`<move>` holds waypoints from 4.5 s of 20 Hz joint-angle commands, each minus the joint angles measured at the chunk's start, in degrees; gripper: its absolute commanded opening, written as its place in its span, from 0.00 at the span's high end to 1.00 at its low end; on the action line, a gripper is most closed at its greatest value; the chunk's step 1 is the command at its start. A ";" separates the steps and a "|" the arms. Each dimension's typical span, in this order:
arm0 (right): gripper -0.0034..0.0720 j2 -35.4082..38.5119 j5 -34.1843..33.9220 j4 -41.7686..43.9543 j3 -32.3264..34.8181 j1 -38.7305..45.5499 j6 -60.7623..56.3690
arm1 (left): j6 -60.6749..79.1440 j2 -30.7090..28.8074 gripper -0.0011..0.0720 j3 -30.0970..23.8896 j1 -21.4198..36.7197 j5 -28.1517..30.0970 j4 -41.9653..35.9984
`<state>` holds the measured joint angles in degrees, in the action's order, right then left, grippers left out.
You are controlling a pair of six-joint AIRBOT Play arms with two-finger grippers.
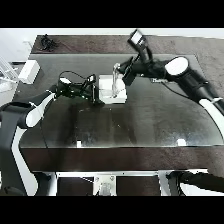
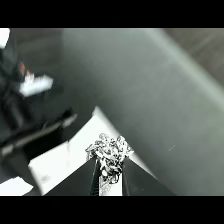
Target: Fold the box and place the chain.
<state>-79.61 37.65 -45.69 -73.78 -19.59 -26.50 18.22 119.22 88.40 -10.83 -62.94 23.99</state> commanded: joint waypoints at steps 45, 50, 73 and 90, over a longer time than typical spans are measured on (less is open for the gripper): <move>0.86 -31.30 34.71 9.62 -27.58 12.63 -9.31 | -0.20 0.04 0.50 0.07 0.02 0.04 0.00; 0.61 -31.30 38.42 8.96 -30.86 11.43 -7.21 | -0.22 0.04 0.50 0.07 0.02 0.11 0.00; 0.24 -31.82 40.98 2.54 -30.82 6.86 4.68 | -0.22 0.04 0.50 0.07 0.02 0.09 0.00; 0.24 -33.81 36.35 1.70 -30.97 6.47 6.21 | -0.24 0.04 0.50 0.07 0.02 -0.02 0.00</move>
<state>-113.38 74.56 -44.07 -104.68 -13.08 -20.34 17.89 119.22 88.42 -10.83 -62.81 23.94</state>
